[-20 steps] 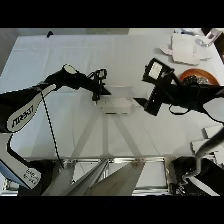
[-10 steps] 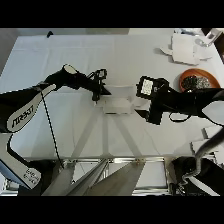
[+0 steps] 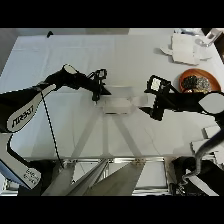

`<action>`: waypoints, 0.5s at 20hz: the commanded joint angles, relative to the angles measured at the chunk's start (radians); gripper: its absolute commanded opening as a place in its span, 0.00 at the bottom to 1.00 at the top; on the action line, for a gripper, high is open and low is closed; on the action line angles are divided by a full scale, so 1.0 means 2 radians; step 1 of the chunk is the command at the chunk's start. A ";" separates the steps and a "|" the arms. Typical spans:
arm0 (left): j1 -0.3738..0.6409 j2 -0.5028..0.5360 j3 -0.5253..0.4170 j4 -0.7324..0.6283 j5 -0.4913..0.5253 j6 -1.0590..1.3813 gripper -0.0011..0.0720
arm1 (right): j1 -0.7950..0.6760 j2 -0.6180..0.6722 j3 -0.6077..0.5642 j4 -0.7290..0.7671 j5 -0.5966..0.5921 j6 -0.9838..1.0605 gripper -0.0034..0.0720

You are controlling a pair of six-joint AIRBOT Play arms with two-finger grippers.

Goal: Fold the box and place the chain.

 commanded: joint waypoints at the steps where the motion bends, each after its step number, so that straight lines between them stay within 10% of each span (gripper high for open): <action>1: 0.000 0.000 0.000 0.000 0.000 0.000 0.03 | -0.040 -0.060 -0.017 0.078 0.014 -0.154 1.00; 10: 0.000 0.000 0.000 0.000 0.000 0.000 0.03 | -0.044 -0.189 -0.020 0.131 -0.047 -0.327 1.00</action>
